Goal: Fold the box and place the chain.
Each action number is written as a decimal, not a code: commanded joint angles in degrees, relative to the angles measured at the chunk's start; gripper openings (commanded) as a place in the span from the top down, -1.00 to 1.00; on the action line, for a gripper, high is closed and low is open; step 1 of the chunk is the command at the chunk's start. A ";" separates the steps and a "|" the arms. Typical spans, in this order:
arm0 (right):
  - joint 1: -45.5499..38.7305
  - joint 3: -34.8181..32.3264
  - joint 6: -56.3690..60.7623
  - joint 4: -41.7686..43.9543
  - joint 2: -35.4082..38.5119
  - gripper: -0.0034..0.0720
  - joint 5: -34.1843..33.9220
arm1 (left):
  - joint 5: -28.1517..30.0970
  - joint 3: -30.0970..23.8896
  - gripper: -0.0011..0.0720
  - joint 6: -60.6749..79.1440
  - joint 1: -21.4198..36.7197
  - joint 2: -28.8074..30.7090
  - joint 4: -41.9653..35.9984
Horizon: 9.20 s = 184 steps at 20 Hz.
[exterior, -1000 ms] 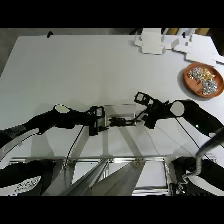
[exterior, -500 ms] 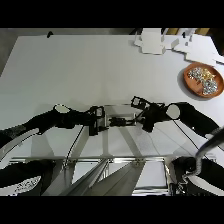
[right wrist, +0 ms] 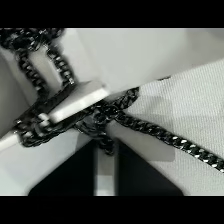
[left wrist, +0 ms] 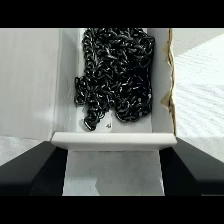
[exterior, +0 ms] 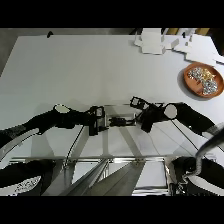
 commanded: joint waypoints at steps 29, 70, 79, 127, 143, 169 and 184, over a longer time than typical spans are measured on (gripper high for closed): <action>0.09 0.00 -24.15 47.93 17.77 0.87 5.53 | 0.02 0.04 0.23 0.02 0.02 0.02 0.02; -6.40 6.60 33.22 -16.46 -3.82 -0.06 -3.30 | 0.02 0.04 0.23 0.02 0.02 0.02 0.02; -6.40 6.60 35.10 -16.41 -6.03 0.31 -1.75 | 0.00 0.04 0.23 0.02 0.02 0.02 0.00; -7.54 6.60 41.46 -20.85 14.32 0.87 8.22 | 0.02 0.04 0.23 0.02 0.02 0.02 0.02; 0.57 6.58 -6.40 35.65 28.68 0.87 16.52 | 0.02 0.04 0.23 0.02 0.02 0.02 0.02; 5.99 25.75 6.16 8.04 -6.36 0.87 13.53 | 0.00 0.04 0.23 0.02 0.02 0.02 0.02; 9.64 13.79 -6.95 7.48 1.11 0.27 12.48 | 0.00 0.04 0.23 0.02 0.02 0.02 0.02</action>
